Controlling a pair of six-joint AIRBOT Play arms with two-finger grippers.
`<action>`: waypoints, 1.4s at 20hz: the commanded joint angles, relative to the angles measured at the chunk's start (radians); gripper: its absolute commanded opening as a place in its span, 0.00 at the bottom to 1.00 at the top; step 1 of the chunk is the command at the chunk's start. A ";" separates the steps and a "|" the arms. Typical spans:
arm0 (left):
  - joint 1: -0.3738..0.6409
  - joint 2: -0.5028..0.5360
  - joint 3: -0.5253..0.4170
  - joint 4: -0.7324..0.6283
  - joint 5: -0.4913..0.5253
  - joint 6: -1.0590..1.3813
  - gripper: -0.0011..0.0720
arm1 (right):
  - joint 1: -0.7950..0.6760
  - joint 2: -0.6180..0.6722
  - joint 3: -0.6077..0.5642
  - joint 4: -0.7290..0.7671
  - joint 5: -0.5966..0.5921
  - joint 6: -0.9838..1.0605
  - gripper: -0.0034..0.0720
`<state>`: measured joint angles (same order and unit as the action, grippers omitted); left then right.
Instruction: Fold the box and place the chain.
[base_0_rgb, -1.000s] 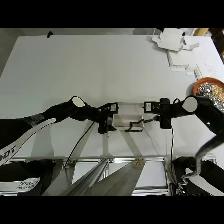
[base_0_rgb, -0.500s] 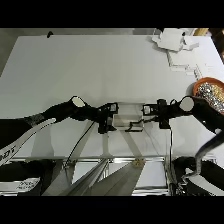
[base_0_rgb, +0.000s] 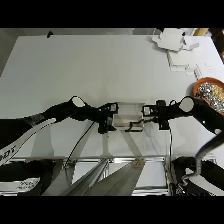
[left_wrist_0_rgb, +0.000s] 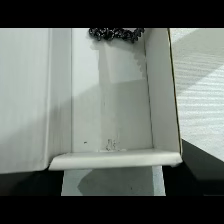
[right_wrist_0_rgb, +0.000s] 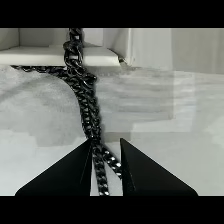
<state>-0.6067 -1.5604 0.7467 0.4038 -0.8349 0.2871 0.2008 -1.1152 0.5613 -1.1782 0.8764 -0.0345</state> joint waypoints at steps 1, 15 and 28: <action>0.000 0.001 0.000 0.000 0.000 0.000 0.52 | -0.001 -0.001 0.000 0.001 -0.002 -0.001 0.31; 0.000 0.001 0.000 0.000 0.000 0.000 0.52 | 0.000 0.018 0.000 -0.016 0.052 0.018 0.07; 0.000 0.001 0.000 0.000 0.000 0.000 0.52 | 0.146 0.332 0.000 0.407 0.126 0.112 0.07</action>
<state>-0.6067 -1.5604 0.7467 0.4038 -0.8349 0.2871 0.2840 -0.8089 0.5598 -0.9356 1.0489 0.0734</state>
